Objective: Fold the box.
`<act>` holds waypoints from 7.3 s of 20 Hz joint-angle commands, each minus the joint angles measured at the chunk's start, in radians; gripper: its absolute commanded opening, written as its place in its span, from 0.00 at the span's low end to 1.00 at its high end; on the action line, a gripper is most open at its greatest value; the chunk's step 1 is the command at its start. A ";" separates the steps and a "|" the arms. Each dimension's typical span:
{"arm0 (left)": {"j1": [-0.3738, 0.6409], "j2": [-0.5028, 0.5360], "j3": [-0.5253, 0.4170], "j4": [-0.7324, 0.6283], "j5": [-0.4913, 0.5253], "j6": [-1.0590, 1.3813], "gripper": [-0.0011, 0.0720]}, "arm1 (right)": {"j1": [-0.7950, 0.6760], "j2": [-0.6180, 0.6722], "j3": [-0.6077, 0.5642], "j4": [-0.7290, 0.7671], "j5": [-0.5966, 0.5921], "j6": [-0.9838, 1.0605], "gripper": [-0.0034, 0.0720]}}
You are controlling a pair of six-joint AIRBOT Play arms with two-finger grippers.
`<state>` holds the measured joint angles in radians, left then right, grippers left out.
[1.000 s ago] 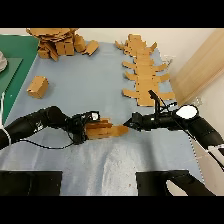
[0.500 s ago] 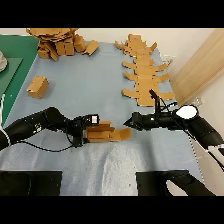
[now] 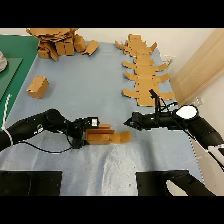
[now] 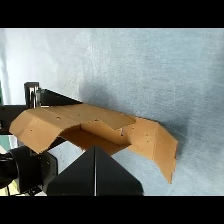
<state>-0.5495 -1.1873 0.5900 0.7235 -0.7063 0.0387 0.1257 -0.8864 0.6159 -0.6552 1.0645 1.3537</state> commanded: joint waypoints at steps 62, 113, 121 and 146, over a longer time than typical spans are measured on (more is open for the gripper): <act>0.001 -0.020 -0.001 0.016 -0.011 0.002 0.32 | 0.241 -0.053 -0.005 -0.003 -0.169 -0.090 0.04; 0.001 -0.020 -0.001 0.013 -0.011 0.002 0.32 | 0.208 -0.021 -0.004 -0.363 0.002 -0.636 0.80; 0.001 -0.020 -0.001 0.013 -0.010 0.002 0.32 | 0.372 -0.134 -0.004 -0.363 -0.171 -0.798 0.80; 0.001 -0.020 -0.001 0.013 -0.011 0.002 0.32 | 0.455 -0.231 -0.004 -0.199 -0.339 -0.935 0.07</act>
<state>-0.5488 -1.2083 0.5880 0.7364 -0.7170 0.0406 0.5762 -1.1095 0.6109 -0.8646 0.7418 0.4191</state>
